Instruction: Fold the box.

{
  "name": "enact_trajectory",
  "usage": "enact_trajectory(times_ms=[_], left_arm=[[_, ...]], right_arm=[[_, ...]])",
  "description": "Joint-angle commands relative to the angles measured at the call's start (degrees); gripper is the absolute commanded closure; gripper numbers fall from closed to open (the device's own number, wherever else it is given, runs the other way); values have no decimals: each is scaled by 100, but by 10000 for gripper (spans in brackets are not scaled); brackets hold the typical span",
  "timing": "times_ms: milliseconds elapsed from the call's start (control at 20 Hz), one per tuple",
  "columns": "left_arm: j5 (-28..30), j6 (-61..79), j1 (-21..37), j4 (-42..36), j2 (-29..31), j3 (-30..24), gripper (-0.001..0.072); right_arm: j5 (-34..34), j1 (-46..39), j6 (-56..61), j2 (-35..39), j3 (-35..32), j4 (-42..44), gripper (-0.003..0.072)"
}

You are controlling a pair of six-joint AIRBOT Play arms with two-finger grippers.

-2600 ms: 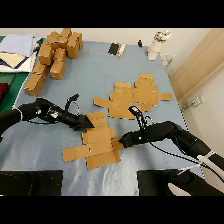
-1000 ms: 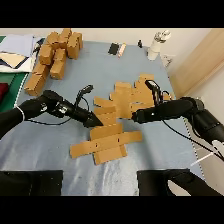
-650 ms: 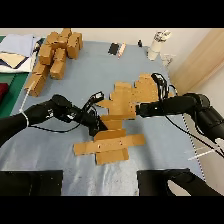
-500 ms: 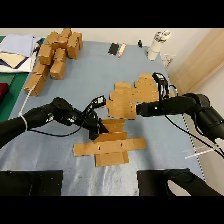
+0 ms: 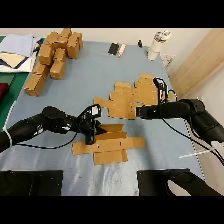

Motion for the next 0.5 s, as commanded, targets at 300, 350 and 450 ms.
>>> enact_trajectory(times_ms=[300, 350, 450], left_arm=[[765, 555, -706, -164, 37, -192, 699], [772, 555, -706, -181, 37, -216, 699], [769, 553, -706, -201, 37, -286, 699]], right_arm=[[417, 4, 50, -2, -57, 17, 685], [431, 4, 50, -2, -57, 15, 685], [470, 4, 48, -2, -57, 17, 685]])
